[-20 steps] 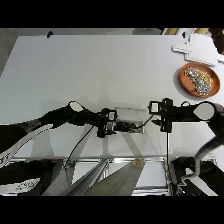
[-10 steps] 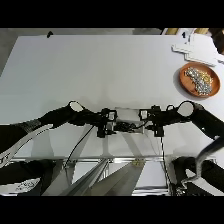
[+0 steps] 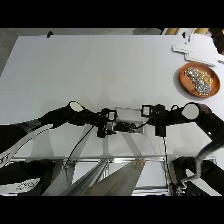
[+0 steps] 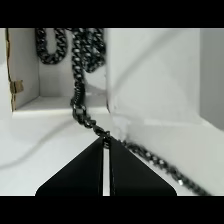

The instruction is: Fold the box and place the chain.

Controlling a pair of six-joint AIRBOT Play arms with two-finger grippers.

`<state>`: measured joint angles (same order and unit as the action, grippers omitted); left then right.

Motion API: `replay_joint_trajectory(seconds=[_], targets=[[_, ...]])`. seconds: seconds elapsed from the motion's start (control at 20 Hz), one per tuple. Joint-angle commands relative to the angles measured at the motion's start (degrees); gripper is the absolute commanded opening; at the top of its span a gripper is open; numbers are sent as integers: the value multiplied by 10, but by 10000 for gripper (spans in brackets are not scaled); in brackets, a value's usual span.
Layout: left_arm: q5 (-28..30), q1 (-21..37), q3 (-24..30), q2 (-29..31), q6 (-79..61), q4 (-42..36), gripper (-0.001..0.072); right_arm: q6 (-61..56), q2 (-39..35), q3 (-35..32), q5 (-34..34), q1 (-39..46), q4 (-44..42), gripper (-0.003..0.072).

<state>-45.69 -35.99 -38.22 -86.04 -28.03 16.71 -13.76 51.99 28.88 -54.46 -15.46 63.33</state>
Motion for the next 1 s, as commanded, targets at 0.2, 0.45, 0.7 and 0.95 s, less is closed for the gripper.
replay_joint_trajectory(seconds=[0.2, 0.45, 0.7, 0.95], targets=[[0, 0, 0, 0, 0, 0, 208, -119, -183, 0, -18, -1, -142, 16], [0, 0, 0, 0, 0, 0, 208, -117, -184, 0, -14, -1, -318, 16], [0, 0, 0, 0, 0, 0, 208, -117, -177, 0, 10, -43, -277, 17], [0, 0, 0, 0, 0, 0, 208, -186, -133, 0, 13, -48, -150, 17]])
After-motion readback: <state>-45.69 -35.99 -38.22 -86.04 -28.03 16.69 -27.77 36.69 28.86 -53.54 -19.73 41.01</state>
